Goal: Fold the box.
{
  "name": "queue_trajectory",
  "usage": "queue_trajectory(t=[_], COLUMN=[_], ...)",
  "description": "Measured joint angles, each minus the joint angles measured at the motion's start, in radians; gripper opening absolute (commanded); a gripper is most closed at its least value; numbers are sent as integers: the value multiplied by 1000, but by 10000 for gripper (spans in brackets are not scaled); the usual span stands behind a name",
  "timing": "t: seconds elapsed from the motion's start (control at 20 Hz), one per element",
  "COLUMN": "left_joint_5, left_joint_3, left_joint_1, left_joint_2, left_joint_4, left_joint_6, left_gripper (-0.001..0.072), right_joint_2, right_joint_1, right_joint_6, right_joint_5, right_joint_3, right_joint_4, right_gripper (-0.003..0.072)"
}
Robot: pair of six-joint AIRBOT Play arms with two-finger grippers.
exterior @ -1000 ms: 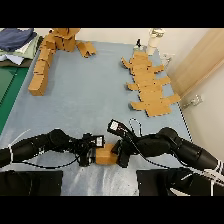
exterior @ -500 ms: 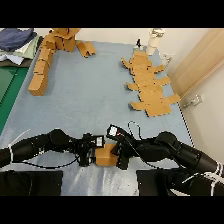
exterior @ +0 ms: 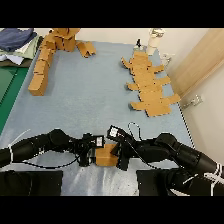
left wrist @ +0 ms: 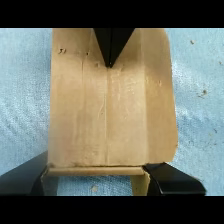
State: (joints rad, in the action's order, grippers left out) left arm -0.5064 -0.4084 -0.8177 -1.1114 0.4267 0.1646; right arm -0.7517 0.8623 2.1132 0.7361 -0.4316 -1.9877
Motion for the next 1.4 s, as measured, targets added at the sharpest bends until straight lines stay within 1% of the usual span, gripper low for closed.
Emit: queue_trajectory(t=[0.2, 0.25, 0.3, 0.35, 0.4, 0.55, 0.7, 1.0, 1.15, 1.25, 1.35, 1.4], left_joint_5=[0, 0, 0, 0, 0, 0, 0, 0, 0, 0, 0, 0], left_joint_3=[0, 0, 0, 0, 0, 0, 0, 0, 0, 0, 0, 0], left_joint_1=[0, 0, 0, 0, 0, 0, 0, 0, 0, 0, 0, 0], left_joint_2=[0, 0, 0, 0, 0, 0, 0, 0, 0, 0, 0, 0], left_joint_4=[0, 0, 0, 0, 0, 0, 0, 0, 0, 0, 0, 0], left_joint_6=[0, 0, 0, 0, 0, 0, 0, 0, 0, 0, 0, 0], left_gripper=[530, 530, 530, 530, 529, 529, 530, 530, 530, 529, 530, 529], right_joint_2=[71, 99, 128, 151, 171, 196, 194, 89, 40, 24, 15, 12], right_joint_1=[25, 40, 61, 82, 103, 150, 191, 253, 273, 279, 283, 284], right_joint_6=[-1, 0, 0, 6, 14, 51, 78, 94, 85, 73, 63, 60], right_joint_5=[20, 20, 21, 20, 18, -35, -105, -223, -254, -264, -271, -272], right_joint_3=[-14, -15, -15, -12, -5, 27, 52, 71, 73, 73, 73, 72], right_joint_4=[23, 43, 77, 114, 159, 252, 286, 343, 390, 423, 446, 452], right_gripper=[4, 26, 189, 441, 569, 571, 572, 572, 567, 426, 396, 331])
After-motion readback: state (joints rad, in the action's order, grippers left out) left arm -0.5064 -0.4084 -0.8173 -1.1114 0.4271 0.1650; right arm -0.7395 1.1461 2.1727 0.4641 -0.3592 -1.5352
